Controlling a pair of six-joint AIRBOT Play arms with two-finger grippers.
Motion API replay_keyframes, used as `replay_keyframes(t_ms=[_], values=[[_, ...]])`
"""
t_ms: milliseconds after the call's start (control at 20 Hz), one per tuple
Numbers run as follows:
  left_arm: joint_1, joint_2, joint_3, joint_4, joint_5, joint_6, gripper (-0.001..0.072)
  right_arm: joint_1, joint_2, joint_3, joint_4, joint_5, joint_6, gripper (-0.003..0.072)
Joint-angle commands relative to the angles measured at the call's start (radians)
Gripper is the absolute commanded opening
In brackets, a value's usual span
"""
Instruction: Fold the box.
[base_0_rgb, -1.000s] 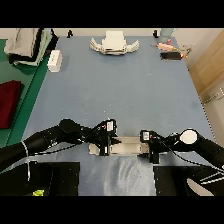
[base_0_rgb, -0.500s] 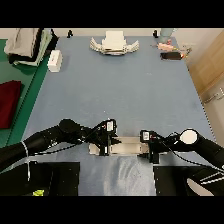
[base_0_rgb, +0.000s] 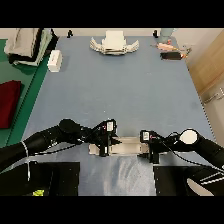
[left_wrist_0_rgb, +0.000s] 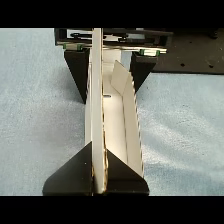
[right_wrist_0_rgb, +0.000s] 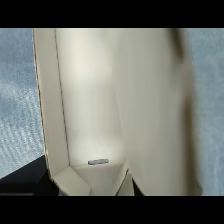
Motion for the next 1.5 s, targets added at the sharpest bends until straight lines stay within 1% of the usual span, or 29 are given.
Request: replay_keyframes(t_ms=[0,200,250,300,350,500,550,600,650,700,750,800,850,900,950,1000,1050,1100,1150,1250,1300,1350,1450], values=[[0.0,0.001,0.0,0.0,-0.003,0.0,0.0019,0.001,0.0,0.0,0.0,0.0,0.0,0.0524],[0.0,0.001,0.0,0.0,-0.003,0.0,0.0022,0.001,0.0,0.0,0.0,0.0,0.0,0.0524],[0.0,0.001,0.0,0.0,-0.003,0.0,0.0211,0.001,0.0,0.0,0.0,0.0,0.0,0.0524],[0.0,0.001,0.0,0.0,-0.003,-0.001,0.046,0.001,0.0,0.0,0.0,0.0,0.0,0.0524],[0.0,0.001,0.0,0.0,-0.002,0.0,0.0492,0.001,0.0,0.0,0.0,0.0,0.0,0.0524],[0.003,0.01,0.0,0.012,0.009,-0.011,0.0494,0.001,0.0,0.0,0.0,0.0,0.0,0.0524],[0.006,0.029,0.0,0.045,0.017,-0.074,0.0494,0.001,0.0,0.0,0.0,0.0,0.0,0.0524],[0.014,0.062,0.0,0.113,0.024,-0.191,0.0497,0.001,0.0,0.0,0.0,0.0,0.0,0.0524],[0.024,0.1,0.0,0.211,0.022,-0.324,0.0575,0.001,0.0,0.0,0.0,0.0,0.0,0.0524],[0.034,0.147,0.0,0.344,0.008,-0.495,0.0684,0.001,0.0,0.0,0.0,0.0,0.0,0.0524],[0.043,0.2,0.0,0.481,-0.029,-0.663,0.0683,0.001,0.0,0.0,0.0,0.0,0.0,0.0524],[0.049,0.25,0.001,0.589,-0.085,-0.804,0.0683,0.001,0.0,0.0,0.0,0.0,0.0,0.0524],[0.051,0.301,0.003,0.664,-0.154,-0.927,0.068,0.001,0.0,0.0,0.0,0.0,0.0,0.0524],[0.051,0.352,0.006,0.697,-0.222,-1.042,0.0627,0.001,0.0,0.0,0.0,0.0,0.0,0.0524],[0.051,0.396,0.009,0.691,-0.274,-1.159,0.0384,0.001,0.0,0.0,0.0,0.0,0.0,0.0524],[0.049,0.427,0.014,0.668,-0.311,-1.263,0.0075,0.001,0.0,0.0,0.0,0.0,0.0,0.0524],[0.043,0.444,0.019,0.63,-0.325,-1.335,0.0017,0.001,0.0,0.0,0.0,0.0,0.0,0.0524],[0.027,0.444,0.023,0.587,-0.317,-1.399,0.0016,0.001,0.0,0.0,0.0,0.0,0.0,0.0524],[0.005,0.43,0.026,0.551,-0.286,-1.447,0.0016,0.001,0.0,0.0,0.0,0.0,0.0,0.0524],[-0.051,0.367,0.038,0.457,-0.146,-1.52,0.0016,0.001,0.0,0.0,0.0,0.0,0.0,0.0524],[-0.072,0.314,0.058,0.397,-0.078,-1.539,0.0016,0.001,0.0,0.0,0.0,0.0,0.0,0.0524],[-0.082,0.251,0.091,0.346,-0.05,-1.544,0.0016,0.001,0.0,0.0,0.0,0.0,0.0,0.0524],[-0.082,0.123,0.172,0.313,-0.048,-1.545,0.0016,0.001,0.0,0.0,0.0,0.0,0.0,0.0524]])
